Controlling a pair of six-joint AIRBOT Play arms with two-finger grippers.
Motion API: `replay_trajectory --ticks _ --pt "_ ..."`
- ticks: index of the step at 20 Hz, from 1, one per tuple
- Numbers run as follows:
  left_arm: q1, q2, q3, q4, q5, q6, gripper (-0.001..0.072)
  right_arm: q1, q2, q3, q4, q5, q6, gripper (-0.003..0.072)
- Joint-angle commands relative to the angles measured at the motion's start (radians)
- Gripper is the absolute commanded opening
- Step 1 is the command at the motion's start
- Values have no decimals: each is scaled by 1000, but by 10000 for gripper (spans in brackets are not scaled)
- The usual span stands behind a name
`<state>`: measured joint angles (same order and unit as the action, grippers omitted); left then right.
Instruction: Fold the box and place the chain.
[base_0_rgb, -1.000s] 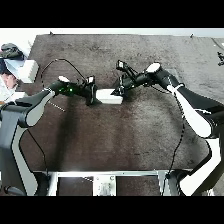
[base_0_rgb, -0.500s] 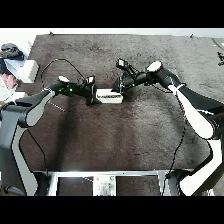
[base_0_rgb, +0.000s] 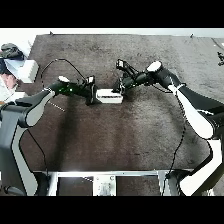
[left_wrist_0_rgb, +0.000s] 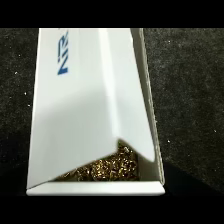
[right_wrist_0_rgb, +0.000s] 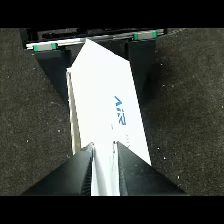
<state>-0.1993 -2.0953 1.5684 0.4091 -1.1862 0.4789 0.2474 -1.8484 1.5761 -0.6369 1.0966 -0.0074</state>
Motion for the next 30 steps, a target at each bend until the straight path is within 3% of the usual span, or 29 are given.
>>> replay_trajectory --ticks 1,27,30 --pt "1 0 0 0 -1 0 264 6 1 0 -26 3 4 160" --pt "1 0 0 -1 -1 0 263 9 -8 -51 -75 59 30 161" --pt "1 0 0 -1 -1 0 264 -16 -1 -48 53 83 29 162"
